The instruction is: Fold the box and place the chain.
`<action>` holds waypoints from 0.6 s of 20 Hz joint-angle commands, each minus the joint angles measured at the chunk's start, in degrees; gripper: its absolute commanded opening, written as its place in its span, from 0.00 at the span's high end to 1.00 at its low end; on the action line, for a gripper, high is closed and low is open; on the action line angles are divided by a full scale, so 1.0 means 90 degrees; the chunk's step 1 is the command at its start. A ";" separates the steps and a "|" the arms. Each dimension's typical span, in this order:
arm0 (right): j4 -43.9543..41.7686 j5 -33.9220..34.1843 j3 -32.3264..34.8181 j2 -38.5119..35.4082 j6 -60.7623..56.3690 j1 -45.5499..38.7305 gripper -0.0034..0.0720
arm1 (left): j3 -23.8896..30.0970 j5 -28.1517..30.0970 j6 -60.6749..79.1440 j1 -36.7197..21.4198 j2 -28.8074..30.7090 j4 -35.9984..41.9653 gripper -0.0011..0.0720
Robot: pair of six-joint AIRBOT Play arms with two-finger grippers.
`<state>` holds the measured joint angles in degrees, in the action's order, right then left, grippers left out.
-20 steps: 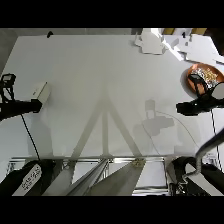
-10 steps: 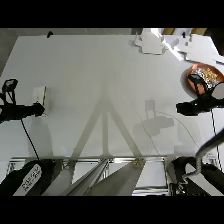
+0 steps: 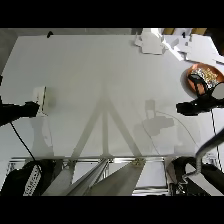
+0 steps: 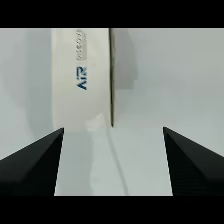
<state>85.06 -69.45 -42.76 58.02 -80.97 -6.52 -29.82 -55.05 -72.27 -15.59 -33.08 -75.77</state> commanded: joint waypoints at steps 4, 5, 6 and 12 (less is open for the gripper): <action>0.0000 0.0000 0.0005 -0.0005 -0.0002 -0.0002 0.90 | 0.0000 -0.0413 -0.0189 0.0158 0.0151 -0.0019 0.03; 0.0000 -0.0002 0.0005 -0.0005 -0.0002 -0.0002 0.90 | 0.0000 -0.0401 -0.0189 0.0158 0.0151 -0.0019 0.03; 0.0000 0.0000 0.0005 -0.0005 -0.0002 -0.0002 0.90 | 0.0000 -0.0372 -0.0189 0.0158 0.0151 -0.0019 0.03; 0.0000 0.0000 0.0005 -0.0005 -0.0002 -0.0002 0.90 | 0.0000 -0.0138 -0.0330 0.0158 0.0151 -0.0296 0.03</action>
<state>85.06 -69.45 -42.76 58.02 -80.97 -6.52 -29.80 -57.32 -74.11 -14.22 -31.77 -76.84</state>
